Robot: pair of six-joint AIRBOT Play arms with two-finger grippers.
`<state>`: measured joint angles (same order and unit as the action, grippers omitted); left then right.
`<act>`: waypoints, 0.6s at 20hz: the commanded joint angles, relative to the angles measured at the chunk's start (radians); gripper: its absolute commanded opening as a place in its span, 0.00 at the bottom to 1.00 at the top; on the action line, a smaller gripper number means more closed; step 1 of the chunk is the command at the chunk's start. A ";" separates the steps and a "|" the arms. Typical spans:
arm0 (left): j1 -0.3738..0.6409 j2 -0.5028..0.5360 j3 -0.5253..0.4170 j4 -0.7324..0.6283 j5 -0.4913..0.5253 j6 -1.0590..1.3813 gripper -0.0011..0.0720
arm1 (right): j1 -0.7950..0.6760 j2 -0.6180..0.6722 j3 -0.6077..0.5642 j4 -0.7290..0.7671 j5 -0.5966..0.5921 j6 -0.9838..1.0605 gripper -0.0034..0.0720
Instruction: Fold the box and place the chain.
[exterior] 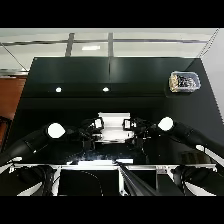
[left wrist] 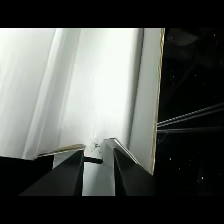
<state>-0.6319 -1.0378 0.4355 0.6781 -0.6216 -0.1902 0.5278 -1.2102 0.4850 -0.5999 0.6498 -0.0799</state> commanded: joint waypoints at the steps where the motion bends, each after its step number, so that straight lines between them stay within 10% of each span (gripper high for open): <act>1: 0.000 -0.026 0.000 -0.039 -0.002 0.004 0.32 | 0.000 0.000 -0.001 0.001 0.000 0.001 0.68; 5: 0.000 -0.026 0.000 -0.061 0.010 0.004 0.64 | 0.000 0.000 -0.001 0.002 0.000 0.001 0.68; 8: 0.000 -0.026 0.000 -0.066 0.011 0.004 0.44 | 0.000 0.000 -0.001 0.001 0.000 0.001 0.68; 10: 0.000 -0.026 0.000 -0.066 0.014 0.004 0.72 | 0.000 0.000 -0.001 0.001 0.000 0.001 0.68; 12: 0.004 -0.021 0.011 -0.037 0.004 0.003 0.18 | 0.000 0.000 -0.001 0.002 0.000 0.001 0.68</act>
<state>-0.6315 -1.0622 0.4385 0.6197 -0.6144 -0.1867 0.5278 -1.2102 0.4850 -0.5976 0.6502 -0.0780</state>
